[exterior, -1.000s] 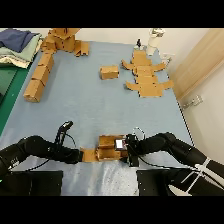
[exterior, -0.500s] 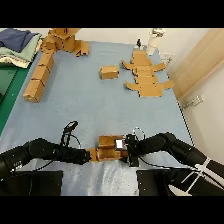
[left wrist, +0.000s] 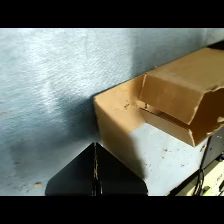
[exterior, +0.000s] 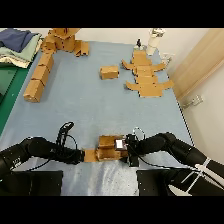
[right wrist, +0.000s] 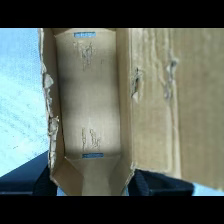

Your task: Fold the box.

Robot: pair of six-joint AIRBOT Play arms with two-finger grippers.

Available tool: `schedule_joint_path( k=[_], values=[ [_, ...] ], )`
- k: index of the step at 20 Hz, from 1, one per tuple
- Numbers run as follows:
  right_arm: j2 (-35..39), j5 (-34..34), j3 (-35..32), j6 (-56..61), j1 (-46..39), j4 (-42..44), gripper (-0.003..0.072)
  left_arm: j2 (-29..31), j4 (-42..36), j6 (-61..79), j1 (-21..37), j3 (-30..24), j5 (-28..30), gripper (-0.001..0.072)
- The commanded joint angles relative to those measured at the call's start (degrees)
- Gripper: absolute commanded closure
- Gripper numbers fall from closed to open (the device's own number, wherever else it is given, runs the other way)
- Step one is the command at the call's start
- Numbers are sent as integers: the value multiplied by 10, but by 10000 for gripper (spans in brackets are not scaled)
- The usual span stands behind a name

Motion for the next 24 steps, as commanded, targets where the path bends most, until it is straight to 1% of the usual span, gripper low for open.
schedule_joint_path(
  k=[1, 4, 7, 11, 13, 15, 17, 20, 24],
  values=[
    [0, 0, 0, 0, 0, 0, 181, -2, 17, -10, 11, 0, 7, 700],
    [0, 0, 0, 0, 0, 0, 181, -2, 15, -9, 10, 0, 22, 700],
    [0, 0, 0, 0, 0, 0, 180, -2, 10, -7, 10, 0, 23, 700],
    [0, 0, 0, 0, 0, 0, 180, -3, -18, 10, 10, -1, 24, 700],
    [0, 0, 0, 0, 0, 0, 180, -16, -31, 16, 10, -1, 25, 700],
    [0, 0, 0, 0, 0, 0, 181, -38, -61, 48, 9, -1, 27, 700],
    [0, 0, 0, 0, 0, 0, 180, -54, -70, 57, -5, 0, 33, 700],
    [0, 0, 0, 0, 0, 0, 181, -46, -70, 57, -10, 5, 32, 700],
    [0, 0, 0, 0, 0, 0, 180, -5, -70, 46, -10, 21, 21, 701]
  ],
)
